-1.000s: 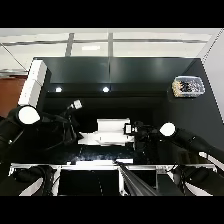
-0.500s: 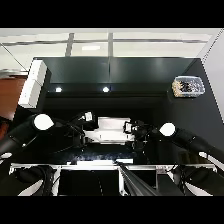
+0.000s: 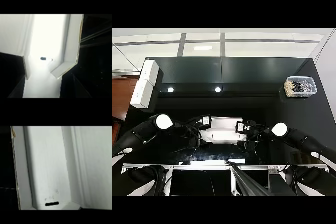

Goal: Fold the box and place the chain.

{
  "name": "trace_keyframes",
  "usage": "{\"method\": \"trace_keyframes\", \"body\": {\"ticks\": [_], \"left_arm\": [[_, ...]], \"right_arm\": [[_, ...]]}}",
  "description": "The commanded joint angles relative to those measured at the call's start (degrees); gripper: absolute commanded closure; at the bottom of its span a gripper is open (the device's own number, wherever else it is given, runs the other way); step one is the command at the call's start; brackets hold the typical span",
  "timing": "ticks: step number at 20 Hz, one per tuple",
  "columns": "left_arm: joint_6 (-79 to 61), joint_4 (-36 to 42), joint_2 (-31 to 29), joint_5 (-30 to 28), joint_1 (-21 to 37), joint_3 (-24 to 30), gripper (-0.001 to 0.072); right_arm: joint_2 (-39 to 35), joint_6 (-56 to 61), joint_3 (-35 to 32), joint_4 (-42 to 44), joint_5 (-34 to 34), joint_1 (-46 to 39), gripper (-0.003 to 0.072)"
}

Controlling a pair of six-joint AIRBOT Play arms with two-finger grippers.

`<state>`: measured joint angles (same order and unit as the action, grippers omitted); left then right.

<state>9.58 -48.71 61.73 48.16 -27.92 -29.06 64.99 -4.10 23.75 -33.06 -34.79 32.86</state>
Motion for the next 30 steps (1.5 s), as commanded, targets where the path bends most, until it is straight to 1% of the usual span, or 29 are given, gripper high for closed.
{"method": "trace_keyframes", "body": {"ticks": [1,2,3,5,6,7,8,10,15,16,23,25,27,28,29,30], "left_arm": [[-3.2,0.0,0.8,-2.9,-0.3,0.0,0.009],[-3.2,0.4,0.8,-4.3,-0.3,0.0,0.018],[-3.2,1.1,0.8,-4.6,-0.4,0.0,0.0224],[-3.2,1.8,0.8,-3.9,-0.5,0.0,0.0228],[-3.2,1.9,0.8,-2.4,-0.7,0.0,0.0315],[-3.3,2.4,0.8,-0.8,-0.7,0.0,0.0384],[-3.3,2.8,0.8,0.2,-0.9,0.0,0.0383],[-3.3,2.8,0.8,0.0,-1.1,0.0,0.045],[-3.5,4.3,0.8,-2.5,-1.1,0.0,0.0455],[-3.7,4.2,0.8,-3.3,-1.4,0.0,0.0492],[-5.2,4.8,1.4,-4.8,-4.2,0.0,0.0489],[-5.2,8.2,2.8,-4.9,-4.7,0.0,0.049],[-5.2,13.2,4.3,-5.3,-4.7,0.0,0.049],[-5.2,14.3,4.7,-6.0,-4.7,0.0,0.0493],[-5.2,14.5,4.6,-6.6,-4.7,0.0,0.0556],[-5.2,14.5,4.6,-7.3,-4.7,0.0,0.0601]], "right_arm": [[0.0,0.0,0.0,0.0,0.0,0.0,0.0165],[0.0,0.0,0.0,0.0,0.0,0.0,0.0165],[0.0,0.0,0.0,0.0,0.0,0.0,0.0165],[0.0,0.0,0.0,0.0,0.0,0.0,0.0165],[0.0,0.0,0.0,0.0,0.0,0.0,0.0165],[0.0,0.0,0.0,0.0,0.0,0.0,0.0165],[0.0,0.0,0.0,0.0,0.1,0.0,0.0165],[0.0,0.0,0.0,0.0,0.1,0.0,0.0165],[0.0,0.0,0.0,0.0,0.1,0.0,0.0165],[0.0,0.0,0.0,0.0,0.1,0.0,0.0165],[0.0,0.0,0.0,0.0,0.1,0.0,0.0166],[0.0,0.0,0.0,0.0,0.1,0.0,0.0165],[0.0,0.0,0.0,0.0,0.1,0.0,0.0165],[0.0,0.0,0.0,0.0,0.1,0.0,0.0165],[0.0,0.0,0.0,0.0,0.1,0.0,0.0165],[0.0,0.0,0.0,0.0,0.1,0.0,0.0165]]}}
